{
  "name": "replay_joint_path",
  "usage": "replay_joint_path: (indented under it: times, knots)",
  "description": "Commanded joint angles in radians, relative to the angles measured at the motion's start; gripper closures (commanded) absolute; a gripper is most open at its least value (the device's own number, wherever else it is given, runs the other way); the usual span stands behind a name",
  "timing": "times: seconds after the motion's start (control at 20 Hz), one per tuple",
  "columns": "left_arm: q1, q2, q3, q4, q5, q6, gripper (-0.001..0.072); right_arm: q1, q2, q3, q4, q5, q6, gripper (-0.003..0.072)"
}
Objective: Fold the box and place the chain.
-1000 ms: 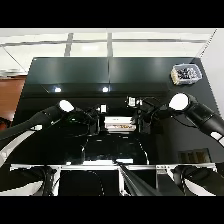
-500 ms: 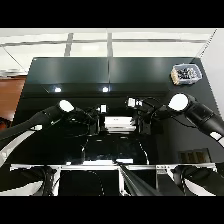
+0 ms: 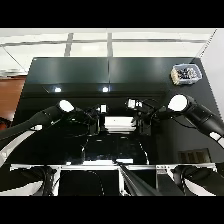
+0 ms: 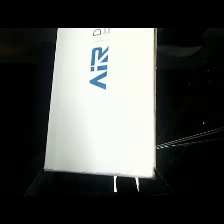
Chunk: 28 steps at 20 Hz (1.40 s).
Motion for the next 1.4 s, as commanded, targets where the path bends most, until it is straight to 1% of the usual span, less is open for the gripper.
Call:
replay_joint_path:
  times: [0.0, 0.35, 0.5, 0.7, 0.75, 0.8, 0.85, 1.0, 1.05, 1.1, 1.2, 1.35]
  knots:
    - [0.000, -0.001, 0.001, 0.000, 0.000, 0.000, 0.0244, 0.000, -0.009, -0.001, 0.001, 0.001, 0.002, 0.0539]
    - [0.000, -0.001, 0.001, 0.000, 0.000, 0.000, 0.0244, 0.000, -0.015, 0.000, 0.009, 0.008, 0.053, 0.0539]
    - [0.000, -0.001, 0.001, 0.000, 0.000, 0.000, 0.0244, 0.000, 0.023, 0.003, 0.009, 0.008, 0.087, 0.0539]
    - [0.000, -0.001, 0.001, 0.000, 0.000, 0.000, 0.0244, -0.008, 0.111, 0.010, 0.008, 0.010, 0.163, 0.0540]
    - [0.000, -0.001, 0.001, 0.000, 0.000, 0.000, 0.0244, -0.015, 0.130, 0.010, 0.008, 0.016, 0.214, 0.0541]
    - [0.000, -0.001, 0.001, 0.000, 0.000, 0.000, 0.0244, -0.022, 0.143, 0.010, 0.009, 0.027, 0.292, 0.0568]
    - [0.000, -0.001, 0.001, 0.000, 0.000, 0.000, 0.0244, -0.027, 0.147, 0.010, 0.009, 0.038, 0.406, 0.0569]
    - [0.000, -0.001, 0.001, 0.000, 0.000, 0.000, 0.0244, -0.017, 0.146, -0.019, 0.020, 0.013, 0.818, 0.0578]
    - [0.000, -0.001, 0.001, 0.000, 0.000, 0.000, 0.0244, -0.011, 0.146, -0.040, 0.049, -0.001, 0.901, 0.0674]
    - [0.000, -0.001, 0.001, 0.000, 0.000, 0.000, 0.0244, -0.011, 0.146, -0.063, 0.101, -0.015, 0.943, 0.0675]
    - [0.000, -0.001, 0.001, 0.000, 0.000, 0.000, 0.0244, -0.012, 0.144, -0.096, 0.203, -0.053, 0.949, 0.0675]
    - [0.000, -0.001, 0.001, 0.000, 0.000, 0.000, 0.0244, -0.012, 0.128, -0.103, 0.347, -0.133, 0.951, 0.0674]
